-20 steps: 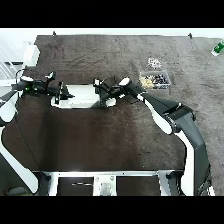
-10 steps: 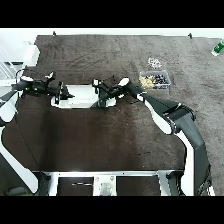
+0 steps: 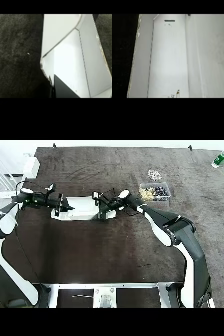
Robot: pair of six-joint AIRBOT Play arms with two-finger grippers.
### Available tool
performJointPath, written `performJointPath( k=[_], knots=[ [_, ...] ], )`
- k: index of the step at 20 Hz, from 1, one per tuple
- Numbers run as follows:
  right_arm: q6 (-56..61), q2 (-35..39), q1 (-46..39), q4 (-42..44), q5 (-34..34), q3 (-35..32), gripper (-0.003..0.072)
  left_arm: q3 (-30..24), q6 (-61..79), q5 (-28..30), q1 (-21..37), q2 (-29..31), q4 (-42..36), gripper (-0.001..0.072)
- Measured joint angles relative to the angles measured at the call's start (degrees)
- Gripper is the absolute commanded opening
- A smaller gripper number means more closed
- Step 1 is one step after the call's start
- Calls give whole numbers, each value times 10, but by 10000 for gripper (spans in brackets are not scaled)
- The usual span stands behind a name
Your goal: Fold the box and place the chain.
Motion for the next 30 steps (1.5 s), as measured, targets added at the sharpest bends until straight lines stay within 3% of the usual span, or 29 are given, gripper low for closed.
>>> performJointPath(
  k=[12,14,30],
  knots=[
    [0,-1,-1,0,0,0,637,0,0,0,0,0,0,20],
    [0,-1,-2,0,1,0,596,0,0,0,0,0,0,21],
    [0,-2,-2,0,4,0,586,0,0,0,0,0,0,21]
  ],
)
